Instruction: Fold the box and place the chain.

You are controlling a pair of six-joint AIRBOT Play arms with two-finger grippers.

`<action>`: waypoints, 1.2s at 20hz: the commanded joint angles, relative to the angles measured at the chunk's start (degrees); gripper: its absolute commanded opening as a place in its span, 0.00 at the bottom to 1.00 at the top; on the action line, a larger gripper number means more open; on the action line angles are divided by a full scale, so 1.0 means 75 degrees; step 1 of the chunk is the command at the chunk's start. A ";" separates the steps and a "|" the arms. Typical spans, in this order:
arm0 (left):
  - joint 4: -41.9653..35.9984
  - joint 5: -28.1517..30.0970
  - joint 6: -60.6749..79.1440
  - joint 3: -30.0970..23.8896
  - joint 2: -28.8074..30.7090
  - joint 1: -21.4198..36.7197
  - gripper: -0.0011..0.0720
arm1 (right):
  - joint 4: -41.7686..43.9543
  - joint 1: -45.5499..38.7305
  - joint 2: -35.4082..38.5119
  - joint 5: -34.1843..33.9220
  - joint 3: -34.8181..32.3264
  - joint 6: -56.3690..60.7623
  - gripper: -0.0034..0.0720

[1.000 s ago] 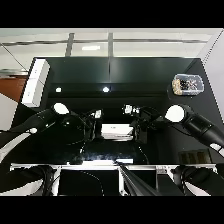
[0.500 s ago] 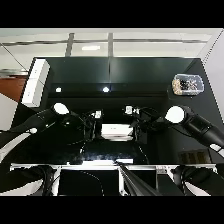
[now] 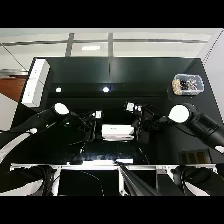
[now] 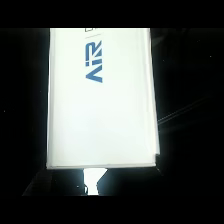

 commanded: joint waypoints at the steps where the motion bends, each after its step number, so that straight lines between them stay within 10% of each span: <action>1: 0.0009 0.0003 0.0015 0.0000 0.0000 0.0000 0.70 | -0.0015 -0.0003 0.0044 0.0335 0.0149 0.0810 0.58; 3: 0.0009 0.0003 0.0015 0.0000 0.0000 0.0000 0.70 | -0.0012 -0.0006 0.0061 0.0740 0.0458 0.1766 0.48; 5: 0.0009 0.0003 0.0015 0.0000 0.0000 0.0000 0.70 | 0.0035 -0.0067 0.0087 0.1189 0.0647 0.2541 0.09; 9: 0.0009 0.0003 0.0015 0.0000 0.0000 0.0000 0.70 | 0.0895 -0.0935 0.0169 0.1323 0.0539 0.3861 0.10; 14: 0.0009 0.0006 0.0015 0.0000 0.0000 0.0000 0.70 | 0.5158 -0.1093 0.0236 -0.0210 -0.0597 0.4179 0.10; 24: 0.0009 0.0006 0.0017 0.0000 0.0000 0.0000 0.70 | 0.5438 -0.0221 0.0233 -0.1329 -0.1743 0.5339 0.10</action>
